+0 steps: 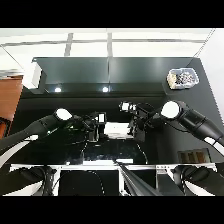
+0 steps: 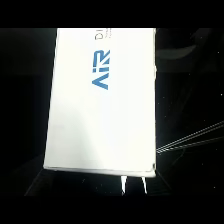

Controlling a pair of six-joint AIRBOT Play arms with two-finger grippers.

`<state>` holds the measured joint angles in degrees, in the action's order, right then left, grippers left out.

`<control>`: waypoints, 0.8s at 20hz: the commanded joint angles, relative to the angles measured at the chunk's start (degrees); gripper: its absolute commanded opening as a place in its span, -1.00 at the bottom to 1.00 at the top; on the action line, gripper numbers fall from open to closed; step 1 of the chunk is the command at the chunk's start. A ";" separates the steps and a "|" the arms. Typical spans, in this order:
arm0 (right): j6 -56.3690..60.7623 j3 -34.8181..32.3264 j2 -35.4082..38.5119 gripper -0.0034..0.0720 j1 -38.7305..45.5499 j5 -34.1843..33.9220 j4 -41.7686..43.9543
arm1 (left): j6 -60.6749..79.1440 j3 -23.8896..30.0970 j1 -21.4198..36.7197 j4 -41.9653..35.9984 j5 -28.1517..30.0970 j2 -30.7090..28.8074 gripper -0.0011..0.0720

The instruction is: Fold the box and place the chain.

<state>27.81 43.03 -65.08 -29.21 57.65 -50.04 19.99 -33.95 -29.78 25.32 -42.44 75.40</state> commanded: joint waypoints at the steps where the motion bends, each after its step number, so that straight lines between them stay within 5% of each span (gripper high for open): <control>1: -0.04 0.00 0.04 -0.18 -0.07 0.20 -0.37 | -0.07 -0.02 -0.04 -0.04 0.02 0.02 -0.06; 12: 8.02 1.40 6.03 -0.19 0.39 2.03 -0.48 | -0.07 -0.02 -0.04 -0.04 0.00 0.02 -0.06; 14: 19.71 1.33 7.45 -0.80 2.56 6.10 -1.22 | -0.07 -0.02 -0.04 -0.04 0.00 0.00 -0.06; 16: 26.60 -1.49 7.43 -0.88 5.84 10.99 0.07 | -0.07 -0.02 -0.04 -0.04 0.02 0.02 -0.05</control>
